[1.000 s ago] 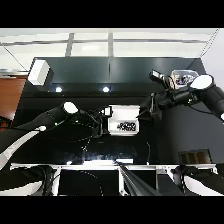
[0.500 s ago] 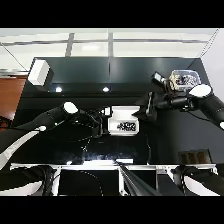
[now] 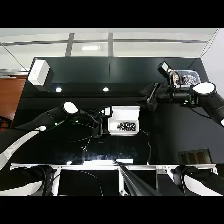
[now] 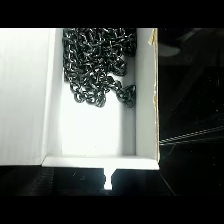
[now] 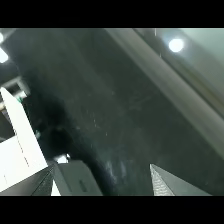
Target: Fold the box and place the chain.
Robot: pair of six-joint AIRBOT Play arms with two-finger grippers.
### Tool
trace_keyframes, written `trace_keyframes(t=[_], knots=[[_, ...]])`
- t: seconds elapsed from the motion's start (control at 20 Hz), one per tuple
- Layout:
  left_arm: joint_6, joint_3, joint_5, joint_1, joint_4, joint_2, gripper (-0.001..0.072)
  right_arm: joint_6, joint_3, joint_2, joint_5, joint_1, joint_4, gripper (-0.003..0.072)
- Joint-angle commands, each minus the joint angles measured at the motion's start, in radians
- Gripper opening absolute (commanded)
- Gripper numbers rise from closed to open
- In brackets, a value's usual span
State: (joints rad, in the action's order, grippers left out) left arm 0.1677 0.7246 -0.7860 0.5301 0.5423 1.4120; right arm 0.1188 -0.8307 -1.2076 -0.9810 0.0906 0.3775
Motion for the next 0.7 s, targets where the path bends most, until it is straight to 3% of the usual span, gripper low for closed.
trace_keyframes(t=[0.0,0.25,0.65], knots=[[0.000,0.000,0.000,0.000,0.000,0.001,0.0434,0.013,-0.001,-0.032,-0.099,-0.001,0.040,0.0706],[0.000,0.000,0.000,0.000,0.000,0.001,0.0434,0.052,0.002,-0.034,-0.297,0.000,0.162,0.0706],[0.000,0.000,0.000,0.000,0.000,0.001,0.0434,-0.015,0.081,-0.034,-0.183,0.116,0.215,0.0706]])
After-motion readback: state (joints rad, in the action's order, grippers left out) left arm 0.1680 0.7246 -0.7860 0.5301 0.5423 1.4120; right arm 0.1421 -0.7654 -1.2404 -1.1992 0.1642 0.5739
